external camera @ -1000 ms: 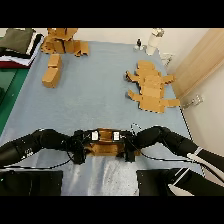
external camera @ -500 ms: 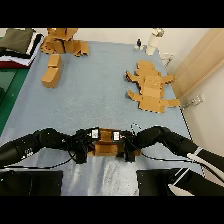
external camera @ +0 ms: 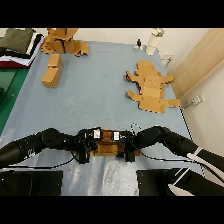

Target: Fold the box.

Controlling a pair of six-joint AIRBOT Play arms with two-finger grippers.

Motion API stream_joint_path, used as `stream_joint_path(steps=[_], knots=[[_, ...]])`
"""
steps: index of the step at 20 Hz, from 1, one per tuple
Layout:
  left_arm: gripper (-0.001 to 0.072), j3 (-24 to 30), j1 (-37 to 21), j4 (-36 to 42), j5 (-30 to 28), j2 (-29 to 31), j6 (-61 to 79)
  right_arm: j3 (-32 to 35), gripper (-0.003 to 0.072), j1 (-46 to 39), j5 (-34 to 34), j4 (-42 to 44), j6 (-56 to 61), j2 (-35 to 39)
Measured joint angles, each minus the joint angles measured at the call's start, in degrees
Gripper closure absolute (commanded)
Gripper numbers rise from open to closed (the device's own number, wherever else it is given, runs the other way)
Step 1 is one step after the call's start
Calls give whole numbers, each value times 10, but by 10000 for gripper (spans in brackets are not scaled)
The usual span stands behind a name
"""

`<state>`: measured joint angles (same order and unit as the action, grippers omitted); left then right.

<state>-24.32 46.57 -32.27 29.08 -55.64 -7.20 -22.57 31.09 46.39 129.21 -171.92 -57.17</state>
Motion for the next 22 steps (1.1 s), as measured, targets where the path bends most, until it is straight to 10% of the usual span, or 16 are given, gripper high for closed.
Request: stream_joint_path(steps=[4,6,12,18,20,22], knots=[[673,0,2,4,-4,-1,4,0,207,0,0,0,0,0],[214,0,2,6,-5,-1,5,0,207,0,0,0,0,0],[205,0,2,7,-6,-1,4,0,207,0,0,0,0,0],[234,0,2,8,-6,-1,4,0,207,0,0,0,0,0],[699,0,2,6,-6,-1,3,0,208,0,0,0,0,0],[698,0,2,-12,0,0,-1,0,208,0,0,0,0,0]])
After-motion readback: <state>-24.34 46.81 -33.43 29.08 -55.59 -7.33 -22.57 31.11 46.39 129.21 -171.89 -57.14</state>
